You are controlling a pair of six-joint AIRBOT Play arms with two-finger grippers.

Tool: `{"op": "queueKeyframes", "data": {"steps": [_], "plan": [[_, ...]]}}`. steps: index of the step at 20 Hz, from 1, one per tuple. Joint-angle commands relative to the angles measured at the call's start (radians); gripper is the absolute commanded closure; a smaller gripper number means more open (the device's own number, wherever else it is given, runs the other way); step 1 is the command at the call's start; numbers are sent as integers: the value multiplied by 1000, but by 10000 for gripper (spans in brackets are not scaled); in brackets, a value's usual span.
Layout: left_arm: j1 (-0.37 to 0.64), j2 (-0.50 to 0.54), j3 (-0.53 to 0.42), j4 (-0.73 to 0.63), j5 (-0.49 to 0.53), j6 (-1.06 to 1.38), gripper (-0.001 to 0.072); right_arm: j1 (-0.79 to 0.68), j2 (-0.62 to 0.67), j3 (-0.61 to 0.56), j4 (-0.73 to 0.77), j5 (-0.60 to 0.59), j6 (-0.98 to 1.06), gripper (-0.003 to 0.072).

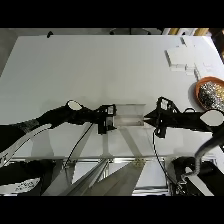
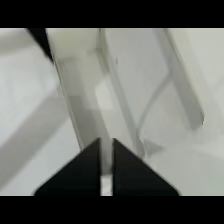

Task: Fold the box and place the chain.

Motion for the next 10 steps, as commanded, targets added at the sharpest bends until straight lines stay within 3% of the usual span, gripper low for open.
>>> {"op": "queueKeyframes", "data": {"steps": [1,5,6,10], "plan": [[0,0,0,0,0,0,499,69,-64,1,225,-159,-96,665],[0,0,0,0,0,0,499,171,-275,2,463,-561,-122,665],[0,0,0,0,0,0,499,170,-325,2,512,-607,-122,665],[0,0,0,0,0,0,499,161,-415,2,460,-550,-82,665]]}}
